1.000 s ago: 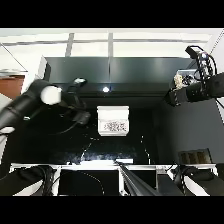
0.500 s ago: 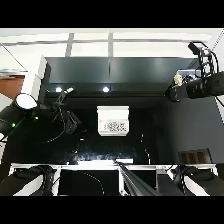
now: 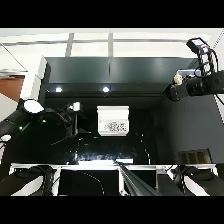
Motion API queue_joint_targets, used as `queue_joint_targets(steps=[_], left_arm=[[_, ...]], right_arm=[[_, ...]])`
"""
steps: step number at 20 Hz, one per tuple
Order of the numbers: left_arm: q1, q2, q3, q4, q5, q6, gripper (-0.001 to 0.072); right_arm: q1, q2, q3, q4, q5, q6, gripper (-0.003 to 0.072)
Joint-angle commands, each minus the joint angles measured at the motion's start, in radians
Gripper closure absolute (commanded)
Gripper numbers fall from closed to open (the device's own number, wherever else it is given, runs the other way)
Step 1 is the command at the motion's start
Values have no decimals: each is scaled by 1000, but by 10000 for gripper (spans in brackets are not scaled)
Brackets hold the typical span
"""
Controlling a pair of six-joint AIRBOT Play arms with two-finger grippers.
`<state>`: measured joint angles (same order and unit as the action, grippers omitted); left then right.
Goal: Fold the box and place the chain.
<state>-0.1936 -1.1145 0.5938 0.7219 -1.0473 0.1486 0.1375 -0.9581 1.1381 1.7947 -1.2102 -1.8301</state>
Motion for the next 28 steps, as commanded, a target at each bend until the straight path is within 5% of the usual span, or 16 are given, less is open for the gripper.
queue_joint_targets(steps=[1,16,28], left_arm=[[-92,-47,-2,-25,76,115,0],[-119,-156,-2,-193,153,216,0],[-119,-182,0,-204,150,222,1]], right_arm=[[0,0,0,0,6,-50,-18],[0,-1,0,0,6,-48,-18],[0,-3,-1,0,7,-48,-18]])
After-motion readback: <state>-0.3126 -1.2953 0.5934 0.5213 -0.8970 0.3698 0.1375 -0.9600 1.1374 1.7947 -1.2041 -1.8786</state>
